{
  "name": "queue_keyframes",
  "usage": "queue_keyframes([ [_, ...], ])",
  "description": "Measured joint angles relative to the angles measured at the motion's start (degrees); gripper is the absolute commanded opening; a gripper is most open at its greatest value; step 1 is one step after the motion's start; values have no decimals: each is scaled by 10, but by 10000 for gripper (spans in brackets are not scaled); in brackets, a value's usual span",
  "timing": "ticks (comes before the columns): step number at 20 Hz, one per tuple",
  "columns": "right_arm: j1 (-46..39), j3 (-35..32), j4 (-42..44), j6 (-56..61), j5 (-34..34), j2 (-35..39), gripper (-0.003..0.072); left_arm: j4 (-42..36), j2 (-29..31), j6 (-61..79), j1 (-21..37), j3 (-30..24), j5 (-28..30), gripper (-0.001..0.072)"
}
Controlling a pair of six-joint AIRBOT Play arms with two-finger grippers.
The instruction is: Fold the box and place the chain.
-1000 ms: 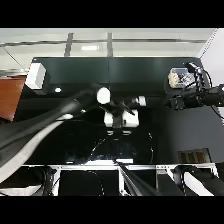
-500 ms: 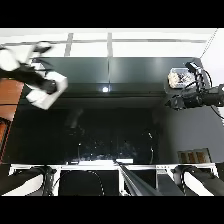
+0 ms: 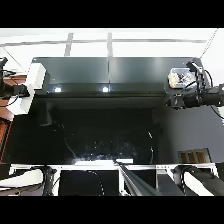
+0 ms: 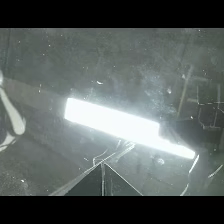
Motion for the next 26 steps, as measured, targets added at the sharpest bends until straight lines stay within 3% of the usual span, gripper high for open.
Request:
queue_keyframes([
  [4, 0, 0, 2, 14, 0, 0, 15, -34, -51, 40, 10, 4, 65, 226],
  [5, 0, 0, 3, 17, 0, 0, 15, -44, -62, 45, 11, 4, 79, 286],
  [6, 0, 0, 4, 19, 0, 0, 15, -51, -71, 48, 12, 4, 94, 531],
  [7, 0, 0, 5, 20, 0, 0, 15, -56, -79, 53, 12, 4, 104, 718],
  [10, 1, 0, 8, 23, 0, 0, 15, -60, -87, 54, 10, 25, 120, 719],
  [13, 1, 0, 11, 24, -5, 0, 15, -58, -77, 53, 6, 103, 95, 712],
  [14, 1, 0, 14, 24, -10, 0, 15, -58, -74, 49, 2, 138, 75, 607],
  [16, 9, -1, 19, 25, -25, 0, 15, -61, -66, 15, -13, 216, 31, 30],
  [18, 31, -3, 22, 24, -47, 0, 15, -70, -54, -29, -37, 283, -32, 20],
  [21, 83, -17, 19, 18, -97, 0, 15, -112, -9, -61, -97, 303, -94, 20],
  [23, 119, -33, 5, 14, -148, 0, 15, -129, 48, -70, -163, 254, -95, 20],
  [26, 146, -64, -18, 11, -240, 0, 15, -98, 168, -78, -282, 76, 1, 21],
])
